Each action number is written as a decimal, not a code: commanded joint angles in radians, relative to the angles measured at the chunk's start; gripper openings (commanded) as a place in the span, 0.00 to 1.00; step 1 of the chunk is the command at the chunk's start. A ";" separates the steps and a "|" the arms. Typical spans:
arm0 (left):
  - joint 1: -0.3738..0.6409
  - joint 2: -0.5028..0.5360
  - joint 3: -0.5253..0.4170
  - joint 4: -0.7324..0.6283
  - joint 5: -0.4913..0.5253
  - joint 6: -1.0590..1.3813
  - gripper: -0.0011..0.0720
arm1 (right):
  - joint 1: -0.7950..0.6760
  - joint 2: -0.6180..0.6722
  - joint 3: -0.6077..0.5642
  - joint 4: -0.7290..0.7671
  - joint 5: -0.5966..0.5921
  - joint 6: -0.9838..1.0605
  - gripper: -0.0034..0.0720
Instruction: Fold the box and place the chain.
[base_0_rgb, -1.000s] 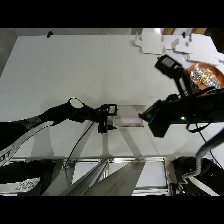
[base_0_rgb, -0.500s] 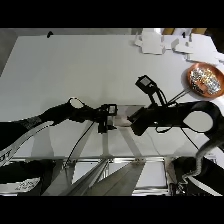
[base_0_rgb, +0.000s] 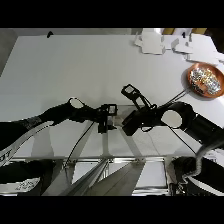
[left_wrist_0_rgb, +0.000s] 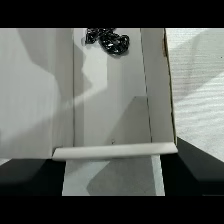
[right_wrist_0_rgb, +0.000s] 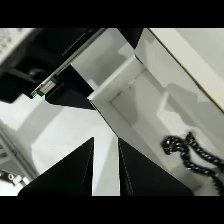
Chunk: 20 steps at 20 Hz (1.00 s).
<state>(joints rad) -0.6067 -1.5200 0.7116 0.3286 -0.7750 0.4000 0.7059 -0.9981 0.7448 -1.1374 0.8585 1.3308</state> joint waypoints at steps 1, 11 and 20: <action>0.001 0.000 0.000 0.000 0.000 0.000 0.30 | 0.001 0.027 0.082 -0.126 0.125 0.013 0.27; 0.001 0.000 0.000 0.000 0.000 0.000 0.30 | -0.474 0.115 0.140 -0.432 0.352 0.164 0.11; 0.001 0.000 0.000 0.000 0.000 0.000 0.30 | -0.681 -0.079 0.069 -0.425 0.198 0.165 0.33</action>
